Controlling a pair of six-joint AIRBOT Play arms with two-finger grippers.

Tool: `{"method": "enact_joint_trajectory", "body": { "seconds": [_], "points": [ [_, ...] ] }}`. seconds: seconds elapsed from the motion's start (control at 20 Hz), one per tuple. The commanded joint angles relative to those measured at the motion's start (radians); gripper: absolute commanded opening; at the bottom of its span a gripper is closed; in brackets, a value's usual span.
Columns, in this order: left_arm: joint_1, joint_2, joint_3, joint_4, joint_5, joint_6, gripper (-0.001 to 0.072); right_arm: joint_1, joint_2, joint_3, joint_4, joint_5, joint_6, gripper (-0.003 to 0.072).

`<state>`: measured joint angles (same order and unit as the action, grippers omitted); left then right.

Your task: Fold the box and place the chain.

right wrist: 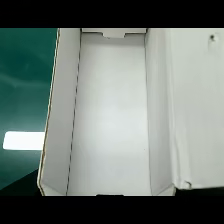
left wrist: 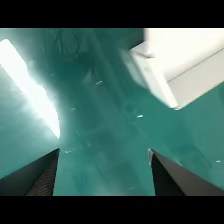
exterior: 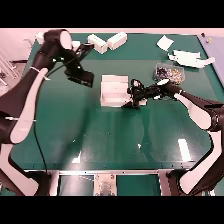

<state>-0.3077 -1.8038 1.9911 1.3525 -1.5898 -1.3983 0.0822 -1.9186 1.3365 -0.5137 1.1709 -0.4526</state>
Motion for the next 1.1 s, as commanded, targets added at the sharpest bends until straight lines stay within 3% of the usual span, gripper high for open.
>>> {"method": "enact_joint_trajectory", "body": {
  "seconds": [0.0, 0.15, 0.2, 0.35, 0.5, 0.6, 1.05],
  "points": [
    [0.094, 0.015, -0.06, -0.039, 0.103, 0.123, 0.0624, 0.001, 0.0, 0.0, 0.0, 0.0, 0.0, 0.0557],
    [0.144, 0.016, -0.179, -0.41, 0.163, 0.599, 0.0626, 0.001, 0.0, 0.0, 0.0, 0.0, 0.0, 0.0558],
    [0.151, 0.016, -0.235, -0.492, 0.192, 0.726, 0.0718, 0.002, 0.0, 0.0, 0.0, 0.0, 0.0, 0.0558],
    [0.15, 0.008, -0.413, -0.516, 0.354, 1.068, 0.072, 0.0, 0.0, 0.0, 0.0, 0.0, 0.0, 0.0558],
    [0.151, -0.005, -0.523, -0.715, 0.451, 1.322, 0.072, 0.0, 0.0, 0.0, 0.0, 0.0, 0.0, 0.0558],
    [0.15, -0.023, -0.542, -0.819, 0.442, 1.471, 0.072, 0.0, 0.0, 0.0, 0.0, 0.0, 0.0, 0.0558],
    [0.148, -0.085, -0.542, -0.845, 0.396, 1.688, 0.072, 0.001, 0.0, 0.0, 0.0, 0.0, 0.0, 0.0558]
  ]
}}
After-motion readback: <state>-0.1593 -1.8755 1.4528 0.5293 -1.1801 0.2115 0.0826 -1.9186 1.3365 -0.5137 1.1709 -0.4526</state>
